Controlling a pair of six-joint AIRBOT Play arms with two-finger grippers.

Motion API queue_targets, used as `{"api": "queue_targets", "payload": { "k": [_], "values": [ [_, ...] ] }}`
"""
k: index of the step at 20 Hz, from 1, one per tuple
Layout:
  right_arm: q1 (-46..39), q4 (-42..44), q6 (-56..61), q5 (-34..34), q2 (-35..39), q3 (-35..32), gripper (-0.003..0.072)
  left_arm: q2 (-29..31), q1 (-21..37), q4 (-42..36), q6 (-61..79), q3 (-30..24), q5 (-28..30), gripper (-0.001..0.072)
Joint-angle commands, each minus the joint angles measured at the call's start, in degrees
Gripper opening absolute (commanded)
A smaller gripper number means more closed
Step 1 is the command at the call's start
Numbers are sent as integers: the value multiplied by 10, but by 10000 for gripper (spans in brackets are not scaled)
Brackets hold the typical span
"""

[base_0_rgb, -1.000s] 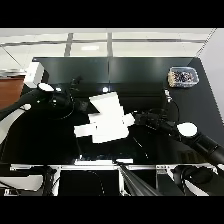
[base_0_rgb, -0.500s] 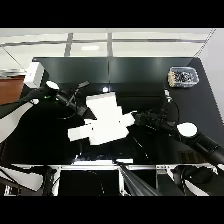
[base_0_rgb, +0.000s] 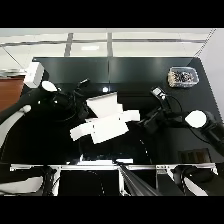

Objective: Fold the box and place the chain.

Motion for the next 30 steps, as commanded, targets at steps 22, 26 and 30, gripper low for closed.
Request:
{"api": "queue_targets", "payload": {
  "k": [22,26,30],
  "values": [
    [85,8,-386,24,-75,10,701,35,-132,66,323,-83,251,25],
    [85,41,-388,24,-95,8,701,35,-132,66,323,-83,249,25],
    [108,59,-393,12,-109,-3,701,35,-132,65,323,-83,249,25]
  ]
}}
